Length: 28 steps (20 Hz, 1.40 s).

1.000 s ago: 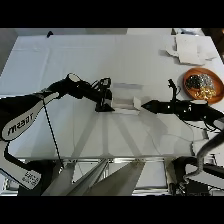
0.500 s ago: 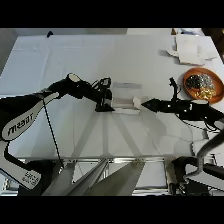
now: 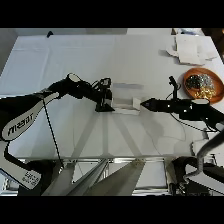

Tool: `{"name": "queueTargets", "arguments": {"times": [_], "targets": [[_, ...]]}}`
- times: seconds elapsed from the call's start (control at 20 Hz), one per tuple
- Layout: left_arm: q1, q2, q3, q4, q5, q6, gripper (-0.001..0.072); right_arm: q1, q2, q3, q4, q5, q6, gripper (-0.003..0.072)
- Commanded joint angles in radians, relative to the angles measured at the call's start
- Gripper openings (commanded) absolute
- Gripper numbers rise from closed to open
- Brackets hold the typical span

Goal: Fold the box and place the chain.

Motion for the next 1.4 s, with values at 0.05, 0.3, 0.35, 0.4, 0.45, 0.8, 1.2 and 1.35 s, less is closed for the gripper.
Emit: {"name": "queueTargets", "arguments": {"times": [0.05, 0.3, 0.35, 0.4, 0.45, 0.8, 1.2, 1.35], "targets": [[0.000, 0.000, 0.000, 0.000, 0.000, 0.000, 0.0141, 0.063, 0.002, 0.001, -0.023, -0.068, 0.001, 0.0375], [0.000, 0.000, 0.000, 0.000, 0.000, 0.000, 0.0141, 0.120, 0.002, 0.001, -0.005, -0.188, 0.010, 0.0432], [0.000, 0.000, 0.000, 0.000, 0.000, 0.000, 0.0141, 0.135, 0.002, 0.001, -0.005, -0.224, 0.015, 0.0432], [0.000, 0.000, 0.000, 0.000, 0.000, 0.000, 0.0141, 0.148, 0.002, 0.001, -0.006, -0.258, 0.028, 0.0432], [0.000, 0.000, 0.000, 0.000, 0.000, 0.000, 0.0141, 0.160, 0.002, 0.001, -0.006, -0.290, 0.028, 0.0432], [0.000, 0.000, 0.000, 0.000, 0.000, 0.000, 0.0141, 0.185, 0.002, 0.008, -0.056, -0.363, 0.032, 0.0429], [0.000, 0.000, 0.000, 0.000, 0.000, 0.000, 0.0141, 0.277, 0.002, 0.146, -0.497, -0.354, 0.367, 0.0416], [0.000, 0.000, 0.000, 0.000, 0.000, 0.000, 0.0141, 0.313, 0.002, 0.208, -0.748, -0.304, 0.591, 0.0415]]}}
